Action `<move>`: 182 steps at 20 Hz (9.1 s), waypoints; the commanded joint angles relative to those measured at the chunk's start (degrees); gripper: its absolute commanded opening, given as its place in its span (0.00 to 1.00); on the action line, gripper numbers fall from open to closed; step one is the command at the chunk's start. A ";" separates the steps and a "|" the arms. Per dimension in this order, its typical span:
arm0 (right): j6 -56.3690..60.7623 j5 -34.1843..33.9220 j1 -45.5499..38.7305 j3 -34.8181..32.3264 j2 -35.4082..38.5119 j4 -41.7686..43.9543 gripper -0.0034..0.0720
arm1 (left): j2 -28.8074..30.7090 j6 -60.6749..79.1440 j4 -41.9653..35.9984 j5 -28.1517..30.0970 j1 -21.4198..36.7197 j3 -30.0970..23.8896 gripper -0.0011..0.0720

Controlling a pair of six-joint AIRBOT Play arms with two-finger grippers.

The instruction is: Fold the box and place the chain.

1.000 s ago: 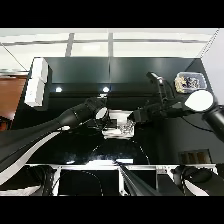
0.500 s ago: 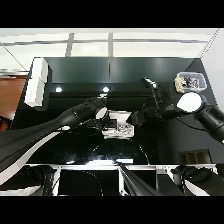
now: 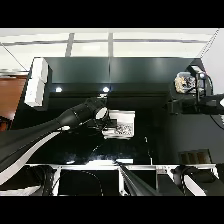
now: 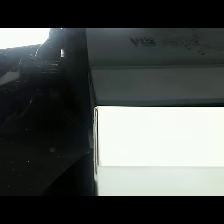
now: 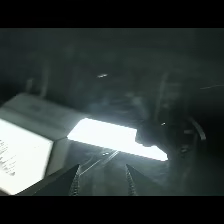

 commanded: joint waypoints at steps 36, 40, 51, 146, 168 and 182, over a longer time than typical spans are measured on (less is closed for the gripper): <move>2.10 -0.83 -2.16 -1.36 0.85 -0.24 0.51 | 20.87 135.21 -53.64 15.54 25.90 -31.91 1.00; 2.29 -0.83 -2.16 -1.36 0.83 -0.22 0.51 | 16.81 146.79 -45.79 17.64 21.44 -28.09 1.00; 2.27 -0.90 -2.16 -1.36 0.83 0.33 0.51 | 8.85 148.36 -46.93 10.14 23.17 -23.17 0.99; -55.04 -4.09 19.08 -3.15 -17.49 17.68 0.33 | 7.58 141.68 -55.47 18.25 19.21 -23.10 0.57; -22.51 8.13 10.45 -2.51 -13.64 21.66 0.06 | 7.58 141.68 -55.47 18.10 19.21 -23.10 0.57; -20.20 -7.58 15.26 -10.58 -23.52 46.66 0.06 | 7.58 141.68 -55.47 18.05 19.21 -23.10 0.57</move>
